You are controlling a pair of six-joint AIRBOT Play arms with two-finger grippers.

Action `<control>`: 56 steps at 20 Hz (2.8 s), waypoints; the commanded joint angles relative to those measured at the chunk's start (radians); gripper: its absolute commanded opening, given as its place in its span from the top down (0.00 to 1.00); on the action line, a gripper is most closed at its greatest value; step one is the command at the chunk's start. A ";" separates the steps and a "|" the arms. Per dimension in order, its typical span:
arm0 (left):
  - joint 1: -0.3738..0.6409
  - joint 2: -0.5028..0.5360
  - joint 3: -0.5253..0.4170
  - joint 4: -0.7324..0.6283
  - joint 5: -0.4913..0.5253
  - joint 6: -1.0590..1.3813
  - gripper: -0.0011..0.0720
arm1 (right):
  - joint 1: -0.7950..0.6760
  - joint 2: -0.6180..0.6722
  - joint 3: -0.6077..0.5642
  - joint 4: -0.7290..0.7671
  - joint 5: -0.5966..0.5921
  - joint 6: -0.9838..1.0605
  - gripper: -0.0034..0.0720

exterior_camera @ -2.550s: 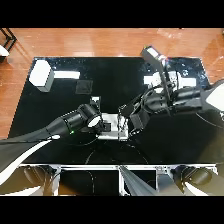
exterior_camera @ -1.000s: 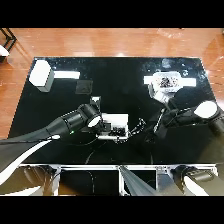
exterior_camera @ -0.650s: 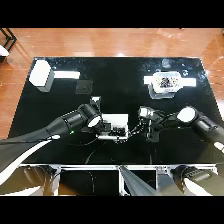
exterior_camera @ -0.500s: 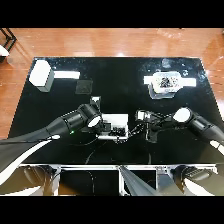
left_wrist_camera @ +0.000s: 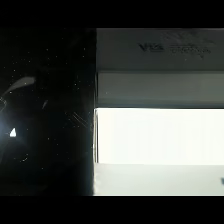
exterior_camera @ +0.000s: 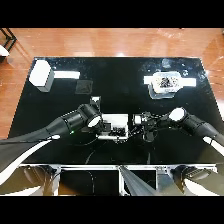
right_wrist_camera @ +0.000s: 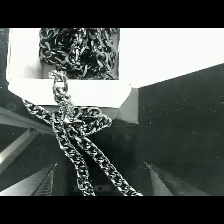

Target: Fold the box and place the chain.

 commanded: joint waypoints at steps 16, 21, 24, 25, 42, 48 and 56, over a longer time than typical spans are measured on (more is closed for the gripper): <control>0.000 0.000 0.000 0.000 0.000 0.000 0.96 | 0.000 0.014 0.001 0.041 0.016 0.016 0.93; 0.000 0.000 0.000 0.000 -0.003 0.000 0.96 | 0.000 0.145 0.010 0.083 0.000 0.335 0.93; 0.000 0.000 0.000 0.000 -0.005 0.000 0.96 | -0.032 0.237 0.064 0.072 0.051 0.581 0.93; 0.000 0.000 0.000 0.000 -0.005 0.000 0.96 | -0.046 0.267 0.089 0.090 0.085 0.607 0.93; 0.000 0.000 0.000 -0.001 -0.004 0.000 0.96 | -0.015 0.330 0.325 0.238 0.372 0.834 0.93; 0.000 0.000 0.000 -0.004 -0.003 0.000 0.96 | 0.114 0.224 0.312 0.209 0.215 0.908 0.93; 0.000 0.000 0.000 -0.011 -0.003 0.000 0.96 | 0.162 0.097 0.297 0.163 0.208 0.953 0.93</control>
